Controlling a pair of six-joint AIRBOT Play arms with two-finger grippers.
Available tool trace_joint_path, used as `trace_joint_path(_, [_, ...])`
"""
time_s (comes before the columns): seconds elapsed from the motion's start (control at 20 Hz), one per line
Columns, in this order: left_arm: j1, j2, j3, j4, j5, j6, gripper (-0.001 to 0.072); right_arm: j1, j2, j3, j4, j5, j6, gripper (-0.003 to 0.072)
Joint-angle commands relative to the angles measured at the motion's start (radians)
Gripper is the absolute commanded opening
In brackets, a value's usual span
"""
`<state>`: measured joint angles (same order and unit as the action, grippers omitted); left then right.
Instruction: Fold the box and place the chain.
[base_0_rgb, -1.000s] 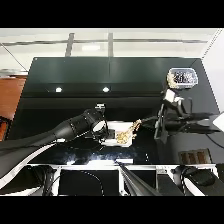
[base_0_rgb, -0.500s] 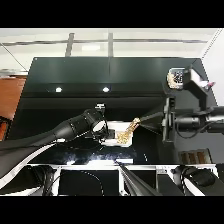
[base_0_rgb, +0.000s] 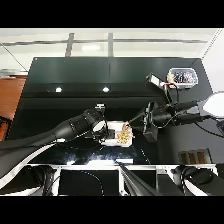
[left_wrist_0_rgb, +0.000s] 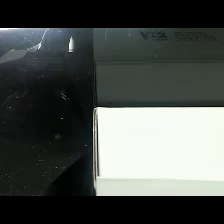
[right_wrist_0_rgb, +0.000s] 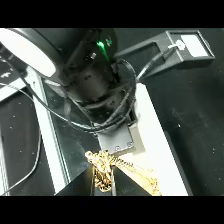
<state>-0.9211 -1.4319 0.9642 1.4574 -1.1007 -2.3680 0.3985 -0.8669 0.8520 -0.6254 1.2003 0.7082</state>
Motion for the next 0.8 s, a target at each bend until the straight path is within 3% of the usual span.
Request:
trace_joint_path(0.0, [0.0, 0.0, 0.0, 0.0, 0.0, 0.0, 0.0033, 0.002, -0.01, 0.006, 0.003, -0.007, 0.003, 0.0044])
trace_joint_path(0.35, [0.0, 0.0, 0.0, 0.0, 0.001, 0.0, 0.0033, 0.001, 0.013, 0.302, 0.03, 0.035, 0.04, 0.0044])
trace_joint_path(0.75, [0.0, 0.0, 0.0, 0.0, 0.0, 0.0, 0.0033, 0.002, 0.01, 0.317, 0.031, 0.061, 0.093, 0.0044])
